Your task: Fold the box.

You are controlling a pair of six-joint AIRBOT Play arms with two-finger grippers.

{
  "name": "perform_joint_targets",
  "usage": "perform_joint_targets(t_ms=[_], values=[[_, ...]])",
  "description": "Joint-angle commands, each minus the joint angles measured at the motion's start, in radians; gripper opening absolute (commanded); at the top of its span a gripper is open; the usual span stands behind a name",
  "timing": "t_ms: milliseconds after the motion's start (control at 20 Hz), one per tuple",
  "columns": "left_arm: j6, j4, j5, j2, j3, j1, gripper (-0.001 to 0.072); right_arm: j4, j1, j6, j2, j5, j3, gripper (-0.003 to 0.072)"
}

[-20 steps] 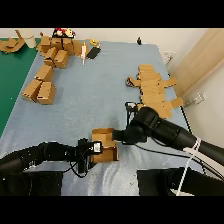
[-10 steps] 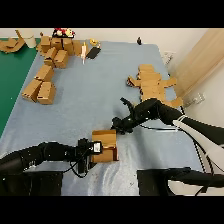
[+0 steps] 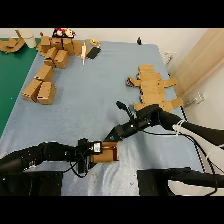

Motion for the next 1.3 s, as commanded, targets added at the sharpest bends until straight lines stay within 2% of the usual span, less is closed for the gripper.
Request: perform_joint_targets(t_ms=[0, 100, 350, 550, 750, 900, 1050, 1150, 1200, 1250], values=[[0.000, 0.000, 0.000, 0.000, 0.001, 0.000, 0.0446, 0.011, 0.044, -0.082, 0.056, 0.048, -0.089, 0.0001], [0.000, 0.000, 0.000, 0.000, 0.001, 0.000, 0.0446, 0.011, 0.080, -0.089, 0.114, 0.098, -0.127, 0.0001], [0.000, 0.000, 0.000, 0.000, 0.001, 0.000, 0.0446, -0.017, 0.204, -0.089, 0.291, 0.286, -0.135, 0.0003], [0.000, 0.000, 0.000, 0.000, 0.001, 0.000, 0.0446, -0.170, 0.304, -0.084, 0.383, 0.389, -0.135, 0.0004], [0.000, 0.000, 0.000, 0.000, 0.001, 0.000, 0.0446, -0.405, 0.479, -0.010, 0.450, 0.564, -0.136, 0.0005], [0.000, 0.000, 0.000, 0.000, 0.001, 0.000, 0.0446, -0.681, 0.646, 0.156, 0.530, 0.701, -0.136, 0.0005], [0.000, 0.000, 0.000, 0.000, 0.001, 0.000, 0.0446, -0.951, 0.791, 0.348, 0.591, 0.759, -0.157, 0.0005], [0.000, 0.000, 0.000, 0.000, 0.001, 0.000, 0.0446, -1.052, 0.847, 0.410, 0.603, 0.758, -0.160, 0.0009], [0.000, 0.000, 0.000, 0.000, 0.001, 0.000, 0.0446, -1.070, 0.859, 0.410, 0.607, 0.755, -0.160, 0.0080], [0.000, 0.000, 0.000, 0.000, 0.001, 0.000, 0.0446, -1.084, 0.859, 0.409, 0.609, 0.745, -0.160, 0.0258]])
